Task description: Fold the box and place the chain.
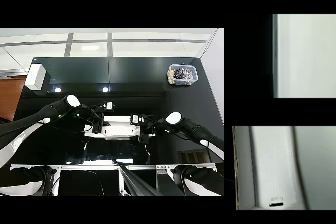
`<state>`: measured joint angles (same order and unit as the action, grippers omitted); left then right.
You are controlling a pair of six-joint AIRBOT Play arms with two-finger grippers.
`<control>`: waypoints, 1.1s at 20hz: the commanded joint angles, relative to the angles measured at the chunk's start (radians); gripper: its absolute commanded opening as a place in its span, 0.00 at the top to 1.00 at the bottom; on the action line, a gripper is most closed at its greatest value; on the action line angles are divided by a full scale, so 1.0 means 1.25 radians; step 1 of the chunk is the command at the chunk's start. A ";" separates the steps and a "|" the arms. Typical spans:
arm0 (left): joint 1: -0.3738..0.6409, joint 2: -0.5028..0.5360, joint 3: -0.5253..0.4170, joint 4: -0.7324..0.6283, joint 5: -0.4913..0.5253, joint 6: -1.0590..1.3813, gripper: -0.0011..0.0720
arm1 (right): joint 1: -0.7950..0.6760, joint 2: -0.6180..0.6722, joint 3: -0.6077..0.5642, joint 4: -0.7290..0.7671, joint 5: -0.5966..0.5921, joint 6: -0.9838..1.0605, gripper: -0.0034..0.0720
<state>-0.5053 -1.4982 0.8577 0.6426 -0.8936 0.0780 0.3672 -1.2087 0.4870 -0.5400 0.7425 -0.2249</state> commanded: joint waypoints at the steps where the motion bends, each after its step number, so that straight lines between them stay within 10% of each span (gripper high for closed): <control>1: 0.000 0.001 0.000 0.000 -0.001 0.001 0.95 | 0.019 -0.007 0.005 -0.045 -0.009 0.030 0.02; 14: 0.000 0.001 0.000 0.001 0.000 0.001 0.95 | 0.014 -0.007 0.005 -0.046 0.000 0.030 0.02; 16: 0.000 0.001 0.000 0.001 0.000 0.001 0.95 | 0.014 -0.007 0.005 -0.046 0.000 0.030 0.22; 20: 0.000 0.004 0.001 0.001 -0.004 0.000 0.94 | 0.014 -0.007 0.005 -0.046 -0.002 0.030 0.24; 22: 0.002 0.027 0.001 0.007 -0.005 -0.025 0.51 | 0.014 -0.007 0.005 -0.046 -0.003 0.031 0.24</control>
<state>-0.5049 -1.4868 0.8577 0.6426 -0.8959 0.0719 0.3847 -1.2167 0.4919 -0.5976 0.7414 -0.1871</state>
